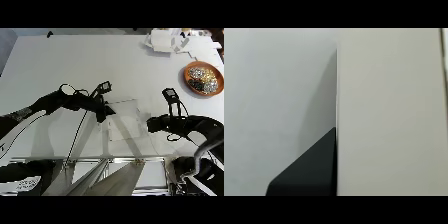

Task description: Fold the box and place the chain.

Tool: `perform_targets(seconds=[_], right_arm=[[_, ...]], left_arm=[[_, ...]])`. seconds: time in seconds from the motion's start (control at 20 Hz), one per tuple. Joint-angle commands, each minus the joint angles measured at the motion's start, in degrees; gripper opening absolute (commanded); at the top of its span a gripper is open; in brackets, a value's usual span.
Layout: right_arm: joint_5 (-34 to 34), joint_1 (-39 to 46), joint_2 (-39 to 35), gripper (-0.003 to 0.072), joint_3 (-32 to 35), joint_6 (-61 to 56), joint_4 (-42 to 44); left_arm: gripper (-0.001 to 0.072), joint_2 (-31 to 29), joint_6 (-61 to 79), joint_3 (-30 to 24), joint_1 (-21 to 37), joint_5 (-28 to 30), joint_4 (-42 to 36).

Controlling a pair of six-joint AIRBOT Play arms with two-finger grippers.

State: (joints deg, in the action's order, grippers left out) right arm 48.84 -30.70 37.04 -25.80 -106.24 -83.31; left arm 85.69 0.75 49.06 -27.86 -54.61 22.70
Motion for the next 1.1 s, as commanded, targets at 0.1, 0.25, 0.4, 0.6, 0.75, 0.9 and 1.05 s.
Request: perform_targets(seconds=[0.1, 0.25, 0.4, 0.6, 0.75, 0.9, 1.05], right_arm=[[2.1, 0.0, -3.2, 0.0469, -4.5, 4.3, -1.5], [3.0, 0.0, -4.8, 0.0469, -4.6, 4.3, -4.1], [5.1, 0.0, -4.8, 0.0469, -4.6, 4.3, -4.8], [5.6, 0.0, -4.8, 0.0468, -4.5, 4.3, -4.9], [5.6, 0.0, -4.8, 0.0468, -4.5, 4.3, -5.0], [5.6, 0.0, -4.8, 0.0468, -4.5, 4.7, -5.0], [5.6, 0.0, -4.8, 0.0467, -4.5, 4.8, -5.1]], left_arm=[[0.0003, 0.4, 5.6, 2.6, -2.8, 0.0, 5.4], [0.0005, 1.8, 5.5, 2.6, -5.4, 3.5, 9.7], [0.0007, 2.1, 5.5, 2.6, -6.7, 10.4, 6.8], [0.0005, 2.1, 5.5, 2.6, -6.8, 11.8, 6.2], [0.0006, 2.1, 5.5, 2.6, -6.8, 11.7, 6.3], [0.0006, 2.1, 5.5, 2.6, -6.8, 11.8, 6.3], [0.0011, 2.1, 5.5, 2.6, -6.8, 11.8, 6.3]])
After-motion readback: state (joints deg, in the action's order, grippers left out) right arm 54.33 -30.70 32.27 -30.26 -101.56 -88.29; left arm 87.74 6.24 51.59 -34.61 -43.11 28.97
